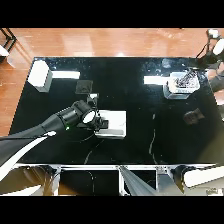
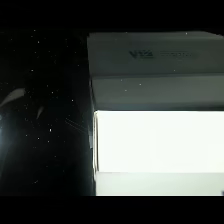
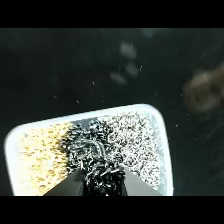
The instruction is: Fold the box and place the chain.
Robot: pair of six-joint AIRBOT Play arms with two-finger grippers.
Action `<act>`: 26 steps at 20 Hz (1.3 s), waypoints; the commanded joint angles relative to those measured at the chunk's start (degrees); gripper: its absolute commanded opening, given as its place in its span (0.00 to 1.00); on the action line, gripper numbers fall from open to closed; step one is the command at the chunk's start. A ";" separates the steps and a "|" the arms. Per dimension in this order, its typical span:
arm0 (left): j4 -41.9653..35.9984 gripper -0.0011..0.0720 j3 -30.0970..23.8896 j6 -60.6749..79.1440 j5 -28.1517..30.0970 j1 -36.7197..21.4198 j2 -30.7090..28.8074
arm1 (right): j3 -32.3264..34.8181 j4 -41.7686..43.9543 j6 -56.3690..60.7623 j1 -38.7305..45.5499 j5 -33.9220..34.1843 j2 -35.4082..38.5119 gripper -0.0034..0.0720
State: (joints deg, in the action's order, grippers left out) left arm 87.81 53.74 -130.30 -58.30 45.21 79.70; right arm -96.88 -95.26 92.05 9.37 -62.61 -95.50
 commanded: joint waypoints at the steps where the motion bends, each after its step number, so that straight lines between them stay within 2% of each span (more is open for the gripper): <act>1: 0.00 0.04 0.04 0.00 -0.02 0.00 0.00 | -0.37 4.42 -2.12 -0.02 0.00 5.38 0.07; 8: 0.00 0.04 0.04 0.00 -0.02 0.02 0.00 | -0.37 8.68 -4.90 0.28 0.39 14.10 0.07; 14: 0.02 0.04 0.04 0.00 -0.04 0.02 0.00 | -0.35 13.14 -8.33 0.24 -3.04 21.40 0.07; 17: 0.04 0.04 0.04 0.00 0.00 0.02 0.00 | 0.35 17.00 -10.03 -0.31 -7.76 27.02 0.07; 20: 0.04 0.04 0.04 0.00 -0.02 0.00 0.00 | 2.78 18.97 -13.16 -3.13 -15.96 32.46 0.07; 26: 0.07 0.04 0.04 0.00 -0.48 0.00 0.00 | 15.26 22.40 -13.31 -15.21 -22.49 41.44 0.07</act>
State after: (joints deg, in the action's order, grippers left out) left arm 87.81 53.76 -130.30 -58.50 45.21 79.70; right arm -86.91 -75.72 79.22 -0.64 -80.58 -57.74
